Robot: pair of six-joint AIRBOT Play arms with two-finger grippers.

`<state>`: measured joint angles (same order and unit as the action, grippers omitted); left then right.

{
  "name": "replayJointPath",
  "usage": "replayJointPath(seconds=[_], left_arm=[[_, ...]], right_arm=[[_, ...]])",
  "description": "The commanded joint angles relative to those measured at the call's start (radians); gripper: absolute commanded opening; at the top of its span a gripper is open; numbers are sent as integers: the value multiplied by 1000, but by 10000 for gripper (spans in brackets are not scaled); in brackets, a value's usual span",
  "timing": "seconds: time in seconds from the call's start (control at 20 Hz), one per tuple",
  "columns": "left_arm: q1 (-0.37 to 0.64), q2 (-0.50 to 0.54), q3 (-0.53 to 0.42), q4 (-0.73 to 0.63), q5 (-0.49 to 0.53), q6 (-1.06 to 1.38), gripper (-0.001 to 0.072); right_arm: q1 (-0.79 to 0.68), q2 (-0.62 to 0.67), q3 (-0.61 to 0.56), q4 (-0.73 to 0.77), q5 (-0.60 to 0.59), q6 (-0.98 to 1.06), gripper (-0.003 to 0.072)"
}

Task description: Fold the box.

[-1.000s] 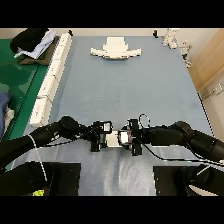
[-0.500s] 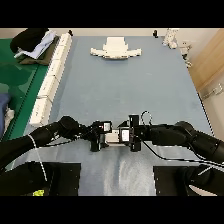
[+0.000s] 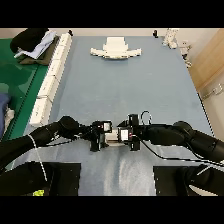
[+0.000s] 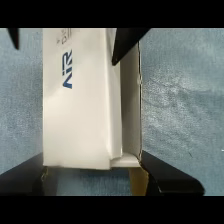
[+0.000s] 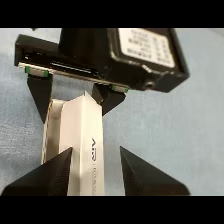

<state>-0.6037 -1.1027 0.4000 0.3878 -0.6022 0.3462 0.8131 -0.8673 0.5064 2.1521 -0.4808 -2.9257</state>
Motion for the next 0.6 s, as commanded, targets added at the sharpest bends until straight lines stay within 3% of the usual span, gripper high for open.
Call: replayJointPath(seconds=[0.0, 0.55], left_arm=[[0, 0, 1, 1, -1, 2, 467], [0, 0, 1, 1, -1, 2, 467]], right_arm=[[-1, -27, 1, 10, 2, 0, 468], [29, -31, 1, 63, -51, 0, 469]])
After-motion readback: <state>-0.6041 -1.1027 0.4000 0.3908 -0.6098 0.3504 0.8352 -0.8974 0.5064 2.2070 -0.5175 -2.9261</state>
